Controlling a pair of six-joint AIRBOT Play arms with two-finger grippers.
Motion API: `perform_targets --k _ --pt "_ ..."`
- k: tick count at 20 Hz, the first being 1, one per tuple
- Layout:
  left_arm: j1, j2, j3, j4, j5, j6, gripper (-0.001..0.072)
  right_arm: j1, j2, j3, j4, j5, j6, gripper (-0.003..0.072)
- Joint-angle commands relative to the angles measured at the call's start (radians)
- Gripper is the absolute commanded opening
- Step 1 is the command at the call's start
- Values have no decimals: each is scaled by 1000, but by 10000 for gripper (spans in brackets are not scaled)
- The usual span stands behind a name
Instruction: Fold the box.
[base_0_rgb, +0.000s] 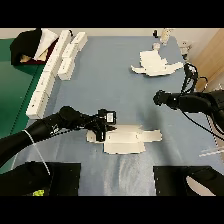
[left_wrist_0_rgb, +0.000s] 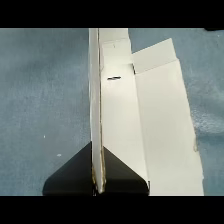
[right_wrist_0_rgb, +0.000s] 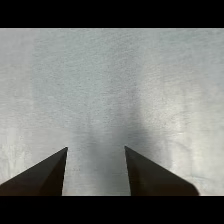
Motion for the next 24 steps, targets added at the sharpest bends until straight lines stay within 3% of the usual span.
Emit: perform_targets --k 1,3,5,6,8,11,14,17,20,21,22,23,24 --pt "0 -3 1 8 -30 -6 12 1 -1 0 6 -13 0 503" --pt "-1 -3 1 8 -32 -6 12 1 -1 0 6 -37 0 496" --pt "-1 -3 1 9 -31 -6 12 1 -1 0 6 -76 -4 163" --pt "-1 -3 1 9 -31 -6 12 1 -1 0 6 -95 -4 86" --pt "-1 -3 1 9 -29 -6 12 1 -1 0 10 -136 -14 2" --pt "-1 -3 1 9 -29 -6 12 12 13 0 50 -274 -46 0" --pt "-1 -3 1 9 -29 -6 12 115 78 -5 51 -451 -45 -1" --pt "-2 -3 1 9 -31 -6 12 355 195 -54 68 -547 -9 -2" --pt "-2 -3 1 9 -30 -6 12 663 297 -146 66 -486 -136 0" --pt "-2 -3 1 9 -30 -6 12 756 312 -175 52 -453 -236 13" --pt "-2 -3 1 9 -30 -6 12 826 311 -198 34 -426 -314 229" --pt "-2 -3 1 9 -31 -6 12 886 296 -222 5 -389 -377 538" --pt "-2 -3 1 9 -30 -6 12 930 273 -240 -23 -356 -420 604"
